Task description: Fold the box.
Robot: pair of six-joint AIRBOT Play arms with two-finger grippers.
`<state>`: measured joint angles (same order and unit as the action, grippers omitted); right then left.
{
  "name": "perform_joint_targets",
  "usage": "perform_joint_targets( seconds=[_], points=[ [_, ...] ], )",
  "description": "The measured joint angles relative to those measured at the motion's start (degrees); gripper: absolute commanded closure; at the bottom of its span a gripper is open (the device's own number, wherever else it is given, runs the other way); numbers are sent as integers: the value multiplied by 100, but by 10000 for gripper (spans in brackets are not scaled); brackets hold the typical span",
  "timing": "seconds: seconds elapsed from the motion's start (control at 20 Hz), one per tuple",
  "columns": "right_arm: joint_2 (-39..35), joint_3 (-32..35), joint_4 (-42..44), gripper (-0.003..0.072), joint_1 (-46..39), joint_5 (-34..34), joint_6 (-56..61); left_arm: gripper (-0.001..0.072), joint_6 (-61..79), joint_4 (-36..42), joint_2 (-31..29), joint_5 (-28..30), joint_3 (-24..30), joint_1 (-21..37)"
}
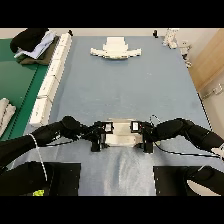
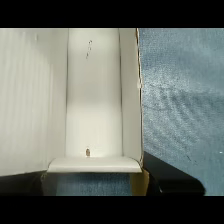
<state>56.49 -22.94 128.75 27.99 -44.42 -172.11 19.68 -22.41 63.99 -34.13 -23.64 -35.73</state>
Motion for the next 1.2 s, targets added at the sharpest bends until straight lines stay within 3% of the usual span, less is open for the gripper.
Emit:
perform_joint_targets(
  seconds=[0.05,1.2],
  points=[
    [0,0,0,169,0,0,0,18,2,2,0,0,0,0],
    [0,0,2,169,0,0,7,18,-142,-22,-9,26,4,42]
  ],
)
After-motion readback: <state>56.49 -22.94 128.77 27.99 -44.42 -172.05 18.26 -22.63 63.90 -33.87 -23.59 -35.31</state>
